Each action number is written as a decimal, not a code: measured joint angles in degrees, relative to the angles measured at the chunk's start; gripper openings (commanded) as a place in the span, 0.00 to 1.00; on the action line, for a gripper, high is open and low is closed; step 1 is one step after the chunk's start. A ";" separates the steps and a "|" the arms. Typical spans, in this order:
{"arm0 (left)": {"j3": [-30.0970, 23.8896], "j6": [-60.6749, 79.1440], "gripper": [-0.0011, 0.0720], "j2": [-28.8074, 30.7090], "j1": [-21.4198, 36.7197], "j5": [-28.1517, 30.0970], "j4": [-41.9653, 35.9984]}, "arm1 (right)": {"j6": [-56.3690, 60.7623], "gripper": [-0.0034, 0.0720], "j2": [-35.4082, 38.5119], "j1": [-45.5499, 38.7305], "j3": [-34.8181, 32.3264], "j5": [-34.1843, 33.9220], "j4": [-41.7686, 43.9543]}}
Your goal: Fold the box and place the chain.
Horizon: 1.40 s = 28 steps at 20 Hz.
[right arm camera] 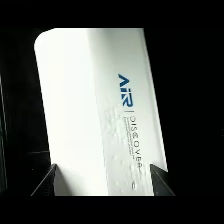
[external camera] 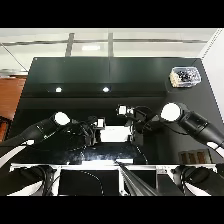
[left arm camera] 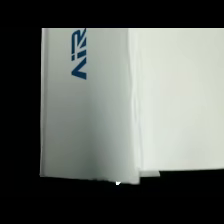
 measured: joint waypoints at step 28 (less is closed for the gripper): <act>0.00 0.04 0.69 -0.02 0.00 0.00 -0.02 | -0.13 0.36 -0.09 1.20 0.20 -2.82 -2.89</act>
